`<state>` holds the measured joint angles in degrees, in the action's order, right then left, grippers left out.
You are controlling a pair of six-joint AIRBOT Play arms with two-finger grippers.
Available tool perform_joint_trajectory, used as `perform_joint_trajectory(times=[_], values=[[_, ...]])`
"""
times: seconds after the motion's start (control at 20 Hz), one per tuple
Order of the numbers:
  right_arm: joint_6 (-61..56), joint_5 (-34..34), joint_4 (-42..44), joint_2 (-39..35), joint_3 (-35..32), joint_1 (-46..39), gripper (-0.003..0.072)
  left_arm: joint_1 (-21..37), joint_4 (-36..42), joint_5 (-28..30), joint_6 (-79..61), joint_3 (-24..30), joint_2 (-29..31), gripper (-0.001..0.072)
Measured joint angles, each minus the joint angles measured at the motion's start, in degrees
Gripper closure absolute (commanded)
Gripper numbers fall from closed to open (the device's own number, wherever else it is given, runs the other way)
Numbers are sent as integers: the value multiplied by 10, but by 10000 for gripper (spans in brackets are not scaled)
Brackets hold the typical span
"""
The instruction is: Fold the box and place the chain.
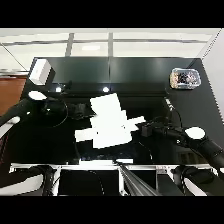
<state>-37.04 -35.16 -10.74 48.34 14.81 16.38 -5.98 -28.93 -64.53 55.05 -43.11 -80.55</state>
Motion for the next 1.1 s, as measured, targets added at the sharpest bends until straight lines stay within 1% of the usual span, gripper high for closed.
perform_joint_trajectory(times=[0.2, 0.3, 0.35, 0.4, 0.45, 0.5, 0.55, 0.65, 0.7, 0.8, 0.85, 0.9, 0.95, 1.0, 1.05, 1.1], values=[[0, 3, 0, 0, 0, 6, 671, -4, 44, -75, -73, -25, -80, -2], [0, -2, 0, 0, 0, 7, 671, -17, 64, -114, -125, -38, -108, 24], [0, -6, -1, 0, 0, 7, 670, -26, 63, -128, -146, -48, -120, 54], [0, -9, -1, 0, 0, 8, 671, -35, 52, -142, -164, -62, -131, 172], [0, -12, -1, 0, 0, 8, 670, -43, 34, -149, -178, -76, -139, 240], [0, -16, -1, 0, -1, 8, 670, -48, 18, -158, -188, -88, -145, 272], [0, -19, -1, 0, -1, 8, 670, -53, 4, -165, -198, -99, -149, 328], [0, -24, -2, 0, 0, 8, 670, -58, -16, -181, -215, -115, -154, 335], [0, -27, -2, 0, 0, 8, 670, -59, -28, -188, -221, -120, -156, 376], [0, -29, -2, 0, 0, 8, 670, -62, -49, -201, -229, -127, -158, 511], [0, -29, -2, 0, 0, 8, 670, -62, -60, -201, -232, -129, -158, 627], [0, -30, -3, 0, 0, 8, 669, -63, -71, -202, -233, -130, -159, 682], [0, -30, -6, 0, 0, 8, 618, -63, -77, -206, -237, -132, -159, 682], [0, -31, -9, 0, 0, 8, 272, -63, -82, -210, -239, -133, -159, 683], [0, -31, -14, 0, 0, 7, -27, -63, -88, -209, -241, -133, -160, 684], [0, -29, -19, 0, 0, 4, -27, -63, -91, -209, -243, -134, -159, 685]])
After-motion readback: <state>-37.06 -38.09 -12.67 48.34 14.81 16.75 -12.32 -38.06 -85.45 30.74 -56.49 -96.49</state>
